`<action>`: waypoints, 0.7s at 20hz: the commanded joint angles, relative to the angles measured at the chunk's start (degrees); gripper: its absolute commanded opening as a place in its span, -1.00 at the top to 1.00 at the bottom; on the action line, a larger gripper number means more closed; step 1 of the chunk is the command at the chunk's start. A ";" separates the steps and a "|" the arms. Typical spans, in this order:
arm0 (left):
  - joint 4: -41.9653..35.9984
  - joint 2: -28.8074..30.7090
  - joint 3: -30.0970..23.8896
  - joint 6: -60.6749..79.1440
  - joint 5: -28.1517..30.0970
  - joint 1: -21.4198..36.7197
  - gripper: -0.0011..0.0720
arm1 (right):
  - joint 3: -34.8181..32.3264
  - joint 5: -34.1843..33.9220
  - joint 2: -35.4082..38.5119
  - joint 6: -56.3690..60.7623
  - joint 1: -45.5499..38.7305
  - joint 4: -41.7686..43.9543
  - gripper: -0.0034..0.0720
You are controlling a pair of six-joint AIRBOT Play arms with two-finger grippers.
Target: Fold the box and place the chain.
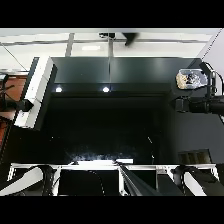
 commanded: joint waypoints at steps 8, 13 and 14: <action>-19.87 14.62 11.65 -10.60 -8.76 -2.58 0.68 | 15.39 10.73 3.85 0.68 -1.14 -6.64 0.88; -19.32 26.34 5.57 -3.43 -8.11 -17.51 0.90 | 8.39 -9.44 11.47 -1.86 -1.14 -9.11 0.88; -16.44 29.44 2.01 -2.93 -2.69 -21.66 0.90 | 4.13 -17.22 13.35 -2.49 -1.14 -9.14 0.88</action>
